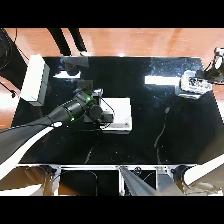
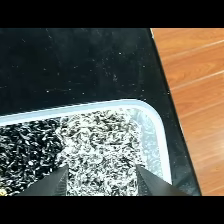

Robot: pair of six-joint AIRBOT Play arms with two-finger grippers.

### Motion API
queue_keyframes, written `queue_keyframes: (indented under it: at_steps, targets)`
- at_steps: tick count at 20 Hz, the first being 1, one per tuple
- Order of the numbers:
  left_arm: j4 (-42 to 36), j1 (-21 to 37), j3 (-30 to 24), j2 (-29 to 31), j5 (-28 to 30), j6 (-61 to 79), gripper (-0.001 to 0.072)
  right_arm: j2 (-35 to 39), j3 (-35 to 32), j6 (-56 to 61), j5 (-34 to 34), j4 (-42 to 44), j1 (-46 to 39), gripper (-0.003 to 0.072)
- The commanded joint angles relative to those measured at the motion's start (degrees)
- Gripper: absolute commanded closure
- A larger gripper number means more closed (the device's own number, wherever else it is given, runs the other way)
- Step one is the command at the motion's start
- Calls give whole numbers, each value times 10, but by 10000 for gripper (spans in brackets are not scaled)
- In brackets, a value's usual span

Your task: Fold the box and place the chain.

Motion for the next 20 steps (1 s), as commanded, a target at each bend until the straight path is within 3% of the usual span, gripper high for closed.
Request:
queue_keyframes:
  at_steps: [1, 5, 6, 7, 9, 20]
  targets:
    - [-2, 0, 0, 0, -2, 0, 685, -9, 1, -6, 14, 3, 0, 181]
    - [-2, 0, 0, 0, -1, 0, 685, -26, 1, -17, 38, 3, 0, 181]
    - [-2, 0, 0, 0, -2, 0, 685, -27, 1, -17, 38, 4, 0, 213]
    - [-2, 0, 0, 0, -2, 0, 685, -26, 1, -17, 37, 4, 0, 293]
    - [-2, 0, 0, 0, -2, 0, 685, -25, 1, -16, 41, 3, 0, 655]
    - [2, 0, 0, 0, -4, 0, 686, 83, 1, -40, 88, 18, 0, 660]
